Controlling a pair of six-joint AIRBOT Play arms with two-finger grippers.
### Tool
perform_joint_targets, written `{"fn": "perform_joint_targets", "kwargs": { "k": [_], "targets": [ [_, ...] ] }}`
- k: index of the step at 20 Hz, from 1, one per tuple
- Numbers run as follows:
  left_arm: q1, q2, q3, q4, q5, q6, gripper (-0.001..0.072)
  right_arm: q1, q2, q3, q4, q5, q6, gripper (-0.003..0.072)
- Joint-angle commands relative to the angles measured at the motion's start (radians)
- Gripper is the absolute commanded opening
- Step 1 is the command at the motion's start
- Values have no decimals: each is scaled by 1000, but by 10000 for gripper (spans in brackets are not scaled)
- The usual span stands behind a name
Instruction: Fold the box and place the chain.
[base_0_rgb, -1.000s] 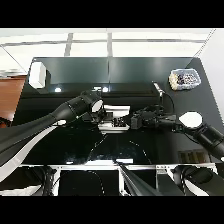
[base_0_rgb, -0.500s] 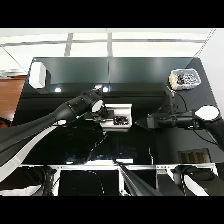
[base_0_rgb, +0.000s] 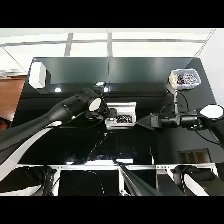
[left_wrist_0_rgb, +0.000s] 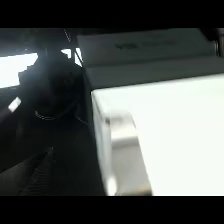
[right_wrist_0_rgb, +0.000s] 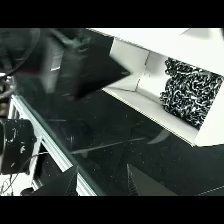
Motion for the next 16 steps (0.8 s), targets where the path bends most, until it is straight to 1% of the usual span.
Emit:
{"fn": "perform_joint_targets", "kwargs": {
  "k": [1,2,3,4,5,6,7,8,9,10,11,12,13,14,15,16],
  "targets": [
    [0,142,-32,148,-104,156,642,-3,1,1,-27,-12,-3,363],
    [8,209,-75,212,-113,174,642,-4,1,1,-49,-19,-1,363],
    [37,288,-143,270,-108,178,642,-5,1,1,-68,-35,11,364],
    [90,359,-214,291,-104,185,642,-6,1,1,-86,-64,35,364],
    [174,424,-296,279,-105,207,642,-8,1,1,-94,-99,58,364],
    [271,469,-369,216,-100,257,642,-8,1,1,-91,-135,72,364],
    [388,494,-435,79,-93,357,642,-8,1,1,-88,-163,77,364],
    [494,493,-479,-116,-94,538,642,-8,1,1,-88,-185,77,364],
    [594,478,-517,-376,-112,805,642,-8,1,1,-88,-198,77,364],
    [662,460,-542,-594,-142,1076,642,-8,1,1,-89,-206,77,363],
    [703,444,-560,-755,-154,1336,642,-8,1,1,-89,-211,77,364],
    [712,436,-571,-841,-143,1542,642,-8,1,1,-89,-213,77,364],
    [702,426,-573,-888,-119,1723,650,-8,1,1,-89,-213,77,364],
    [681,413,-573,-923,-92,1904,699,-8,1,1,-89,-214,77,364],
    [651,395,-573,-938,-47,2049,720,-8,1,1,-89,-217,77,364],
    [608,378,-571,-924,12,2186,720,-8,0,1,-89,-218,77,364]
  ]
}}
